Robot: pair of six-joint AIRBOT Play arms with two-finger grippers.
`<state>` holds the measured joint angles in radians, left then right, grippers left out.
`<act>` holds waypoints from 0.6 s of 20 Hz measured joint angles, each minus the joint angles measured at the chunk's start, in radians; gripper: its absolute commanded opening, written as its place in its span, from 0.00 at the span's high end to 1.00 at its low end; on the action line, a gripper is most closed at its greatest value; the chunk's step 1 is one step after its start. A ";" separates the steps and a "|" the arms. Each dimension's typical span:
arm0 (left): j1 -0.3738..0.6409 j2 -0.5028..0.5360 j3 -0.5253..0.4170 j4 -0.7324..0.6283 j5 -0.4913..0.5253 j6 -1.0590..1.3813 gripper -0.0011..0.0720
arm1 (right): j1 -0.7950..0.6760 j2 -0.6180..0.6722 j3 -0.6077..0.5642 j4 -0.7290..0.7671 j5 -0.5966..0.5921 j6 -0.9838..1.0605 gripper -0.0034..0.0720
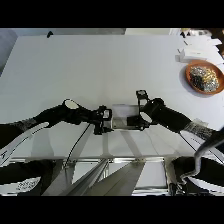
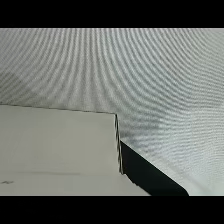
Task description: Fold the box and place the chain.
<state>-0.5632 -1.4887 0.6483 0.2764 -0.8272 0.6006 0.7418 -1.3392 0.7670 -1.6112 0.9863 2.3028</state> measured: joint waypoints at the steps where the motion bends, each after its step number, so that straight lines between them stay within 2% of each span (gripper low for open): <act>1: 0.000 0.000 0.000 0.000 0.000 0.000 0.79 | 0.001 0.004 -0.001 -0.002 -0.004 -0.003 0.77; 4: 0.000 0.000 0.000 0.001 0.001 0.002 0.79 | 0.000 0.031 -0.003 -0.007 -0.011 -0.014 0.55; 7: 0.000 0.000 0.000 0.001 0.003 0.003 0.79 | 0.000 0.080 -0.002 -0.004 -0.021 -0.013 0.57; 10: 0.000 0.000 0.000 0.002 0.001 0.003 0.79 | 0.000 0.119 -0.001 -0.010 -0.010 -0.010 0.71; 12: 0.000 0.000 0.000 0.002 0.000 0.002 0.79 | 0.000 0.130 -0.001 -0.013 -0.003 -0.006 0.71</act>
<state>-0.5632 -1.4887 0.6487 0.2783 -0.8268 0.6029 0.7414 -1.2091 0.7658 -1.6241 0.9829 2.2967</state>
